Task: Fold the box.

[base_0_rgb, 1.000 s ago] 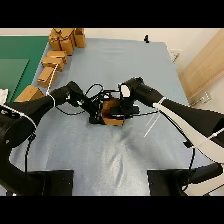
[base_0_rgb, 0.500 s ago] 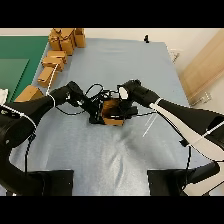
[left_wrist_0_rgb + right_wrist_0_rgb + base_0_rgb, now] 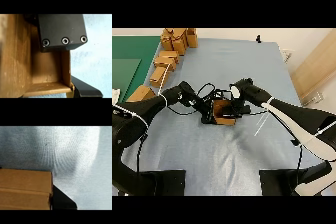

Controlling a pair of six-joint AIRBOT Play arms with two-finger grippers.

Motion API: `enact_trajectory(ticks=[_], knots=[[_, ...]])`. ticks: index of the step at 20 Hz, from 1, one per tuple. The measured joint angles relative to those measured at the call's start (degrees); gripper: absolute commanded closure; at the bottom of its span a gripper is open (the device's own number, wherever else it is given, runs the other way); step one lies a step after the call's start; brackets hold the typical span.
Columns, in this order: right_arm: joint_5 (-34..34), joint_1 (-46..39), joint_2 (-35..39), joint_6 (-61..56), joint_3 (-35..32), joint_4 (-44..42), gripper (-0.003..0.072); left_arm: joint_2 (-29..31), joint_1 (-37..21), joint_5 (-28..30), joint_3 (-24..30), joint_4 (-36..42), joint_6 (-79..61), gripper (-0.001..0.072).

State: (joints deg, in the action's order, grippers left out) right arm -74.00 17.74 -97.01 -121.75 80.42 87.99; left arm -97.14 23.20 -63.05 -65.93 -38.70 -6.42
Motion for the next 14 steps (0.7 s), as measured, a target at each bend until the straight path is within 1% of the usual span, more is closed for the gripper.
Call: enact_trajectory(ticks=[5, 14], knots=[[0.26, 0.11, -0.22, 0.07, 0.09, -0.11, 0.0678, 0.02, 0.0, 0.02, 0.0, -0.07, -0.13, 0.0294], [0.44, 0.5, -2.89, 0.81, 0.11, -1.95, 0.0676, 0.02, 0.0, 0.0, 0.0, -0.11, -0.2, 0.0294]])
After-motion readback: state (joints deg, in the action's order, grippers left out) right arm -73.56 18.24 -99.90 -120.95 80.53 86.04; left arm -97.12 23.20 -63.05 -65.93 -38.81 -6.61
